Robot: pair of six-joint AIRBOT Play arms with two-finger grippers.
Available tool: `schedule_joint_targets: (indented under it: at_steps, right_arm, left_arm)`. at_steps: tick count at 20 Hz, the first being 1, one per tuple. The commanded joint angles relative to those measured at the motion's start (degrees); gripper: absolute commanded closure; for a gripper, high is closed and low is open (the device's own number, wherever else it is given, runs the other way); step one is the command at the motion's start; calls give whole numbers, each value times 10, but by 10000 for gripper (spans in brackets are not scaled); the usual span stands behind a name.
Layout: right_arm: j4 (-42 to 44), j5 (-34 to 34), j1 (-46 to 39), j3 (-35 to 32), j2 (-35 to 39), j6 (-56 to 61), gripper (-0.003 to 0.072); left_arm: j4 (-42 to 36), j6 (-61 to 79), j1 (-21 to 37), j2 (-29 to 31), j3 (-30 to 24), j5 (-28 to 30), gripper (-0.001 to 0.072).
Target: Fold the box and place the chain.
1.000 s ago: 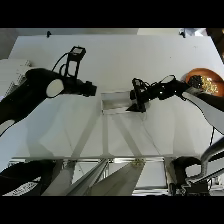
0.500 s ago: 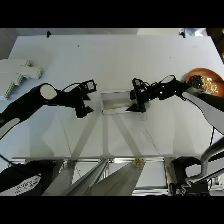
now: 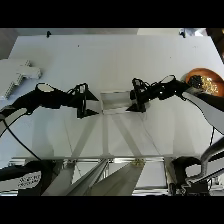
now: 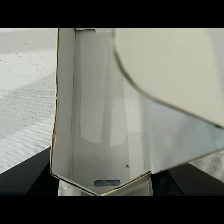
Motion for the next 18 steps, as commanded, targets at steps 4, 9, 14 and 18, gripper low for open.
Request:
schedule_joint_targets:
  at_steps: [4,9,14,18]
  right_arm:
    - [0,0,0,0,0,0,186]
    - [0,0,0,0,0,0,186]
    - [0,0,0,0,0,0,186]
    - [0,0,0,0,0,0,186]
  left_arm:
    - [-67,10,-3,-51,0,5,-2]
    - [-67,7,-19,-52,0,16,-2]
    - [-68,-3,-26,-52,0,16,-1]
    - [-110,-3,-44,-65,0,37,0]
